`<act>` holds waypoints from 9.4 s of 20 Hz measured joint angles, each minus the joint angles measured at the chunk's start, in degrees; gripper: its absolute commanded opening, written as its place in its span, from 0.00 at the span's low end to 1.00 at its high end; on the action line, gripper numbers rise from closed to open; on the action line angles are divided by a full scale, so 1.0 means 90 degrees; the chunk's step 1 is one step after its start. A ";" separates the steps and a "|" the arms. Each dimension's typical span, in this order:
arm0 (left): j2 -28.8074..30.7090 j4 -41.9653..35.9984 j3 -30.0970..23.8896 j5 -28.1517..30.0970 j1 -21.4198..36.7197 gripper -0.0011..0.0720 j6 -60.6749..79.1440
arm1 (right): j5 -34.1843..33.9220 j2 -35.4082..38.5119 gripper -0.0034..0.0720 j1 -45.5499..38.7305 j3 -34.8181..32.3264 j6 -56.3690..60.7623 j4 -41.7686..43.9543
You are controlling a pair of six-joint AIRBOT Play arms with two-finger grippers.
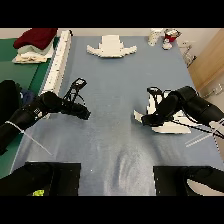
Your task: Fold the box.
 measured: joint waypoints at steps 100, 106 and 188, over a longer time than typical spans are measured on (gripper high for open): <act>-0.4782 -0.3538 0.3347 -0.4454 0.0131 0.24 0.1294 | 0.1812 0.2752 0.05 -0.1756 -0.2980 -0.3500 0.3789; -0.4799 -0.3543 0.3368 -0.4558 0.0112 0.03 0.1787 | 0.1814 0.2752 0.06 -0.1756 -0.2980 -0.3500 0.3789; 0.0068 -0.4318 -0.1212 0.1103 -0.2608 0.03 0.7648 | 0.2958 0.2341 0.42 -0.1770 -0.1877 -0.0403 -0.0015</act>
